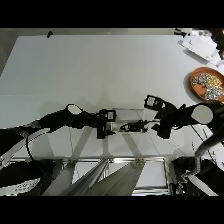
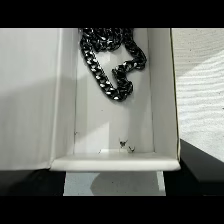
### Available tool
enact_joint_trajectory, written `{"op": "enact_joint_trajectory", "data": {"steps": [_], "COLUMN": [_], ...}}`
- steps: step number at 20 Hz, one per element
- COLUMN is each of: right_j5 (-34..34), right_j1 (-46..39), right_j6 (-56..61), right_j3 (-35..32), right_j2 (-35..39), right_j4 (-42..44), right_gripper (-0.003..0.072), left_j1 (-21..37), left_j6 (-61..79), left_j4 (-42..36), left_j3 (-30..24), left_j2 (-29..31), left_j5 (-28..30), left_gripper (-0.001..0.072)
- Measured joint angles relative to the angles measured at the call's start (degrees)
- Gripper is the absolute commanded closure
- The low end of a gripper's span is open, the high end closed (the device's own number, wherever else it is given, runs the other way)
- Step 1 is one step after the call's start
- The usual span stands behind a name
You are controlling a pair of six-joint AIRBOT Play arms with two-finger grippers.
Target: Fold the box and place the chain.
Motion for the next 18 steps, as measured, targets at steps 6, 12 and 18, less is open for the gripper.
{"op": "enact_joint_trajectory", "data": {"steps": [6, 12, 18], "right_j5": [-9.9, -14.2, -16.2], "right_j1": [-0.9, -0.9, -0.3], "right_j6": [-13.6, -19.8, -23.3], "right_j3": [-5.5, -6.4, -6.5], "right_j2": [-4.6, -12.6, -15.6], "right_j4": [6.1, 11.9, 16.1], "right_gripper": [0.0031, 0.0032, 0.0203], "left_j1": [0.0, 0.0, 0.0], "left_j6": [0.0, 0.0, 0.0], "left_j4": [0.0, 0.0, 0.1], "left_j3": [0.0, 0.0, 0.0], "left_j2": [0.0, 0.0, 0.0], "left_j5": [0.0, 0.0, 0.0], "left_gripper": [0.0431, 0.0431, 0.0431]}}
